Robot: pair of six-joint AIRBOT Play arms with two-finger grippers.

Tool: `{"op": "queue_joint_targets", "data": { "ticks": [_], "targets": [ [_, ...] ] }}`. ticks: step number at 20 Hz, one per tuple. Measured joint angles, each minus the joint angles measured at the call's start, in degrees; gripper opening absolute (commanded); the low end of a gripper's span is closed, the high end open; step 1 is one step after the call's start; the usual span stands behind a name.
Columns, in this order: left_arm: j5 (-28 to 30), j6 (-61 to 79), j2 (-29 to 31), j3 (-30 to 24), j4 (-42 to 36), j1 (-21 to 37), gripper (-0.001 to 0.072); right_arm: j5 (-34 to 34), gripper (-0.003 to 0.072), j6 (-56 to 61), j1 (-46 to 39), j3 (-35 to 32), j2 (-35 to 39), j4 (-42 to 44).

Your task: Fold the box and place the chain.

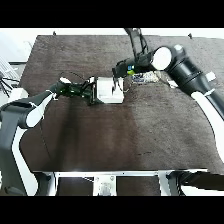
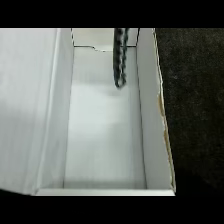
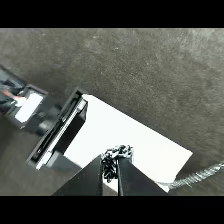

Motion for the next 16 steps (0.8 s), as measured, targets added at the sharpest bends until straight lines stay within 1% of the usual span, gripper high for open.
{"op": "queue_joint_targets", "data": {
  "ticks": [3, 4, 5, 6, 8, 9, 10, 11, 13, 16],
  "targets": [
    [0.0, 0.0, 0.0, 0.0, 0.0, 0.0, 0.0350, -9.2, 0.0017, 0.0, 0.0, -6.4, -3.1, 1.9],
    [0.0, 0.0, 0.0, 0.0, 0.0, 0.0, 0.0349, -12.0, 0.0148, 0.1, 0.0, -7.9, -4.5, 2.2],
    [0.0, 0.0, 0.0, 0.0, 0.0, 0.0, 0.0350, -14.4, 0.0248, 0.1, 0.0, -9.1, -5.8, 2.5],
    [0.0, 0.0, 0.0, 0.0, 0.0, 0.0, 0.0349, -16.2, 0.0275, 0.1, 0.0, -9.8, -6.7, 2.7],
    [0.0, 0.0, 0.0, 0.0, 0.0, 0.0, 0.0350, -18.5, 0.0276, 0.1, 0.0, -10.4, -7.5, 3.0],
    [0.0, 0.0, 0.0, 0.0, 0.0, 0.0, 0.0350, -19.6, 0.0311, 0.1, -0.1, -10.4, -7.1, 3.1],
    [0.0, 0.0, 0.0, 0.0, 0.0, 0.0, 0.0349, -20.0, 0.0417, 0.1, -0.3, -10.3, -6.4, 3.1],
    [0.0, 0.0, 0.0, 0.0, 0.0, 0.0, 0.0350, -20.5, 0.0468, 0.1, -0.6, -10.3, -5.2, 3.1],
    [0.0, 0.0, 0.0, 0.0, 0.0, 0.0, 0.0350, -20.0, 0.0469, -0.2, -1.6, -10.2, -2.6, 2.5],
    [0.0, 0.0, 0.0, 0.0, 0.0, 0.0, 0.0349, -17.5, 0.0482, -0.5, -5.1, -10.6, -0.3, 0.7]
  ]
}}
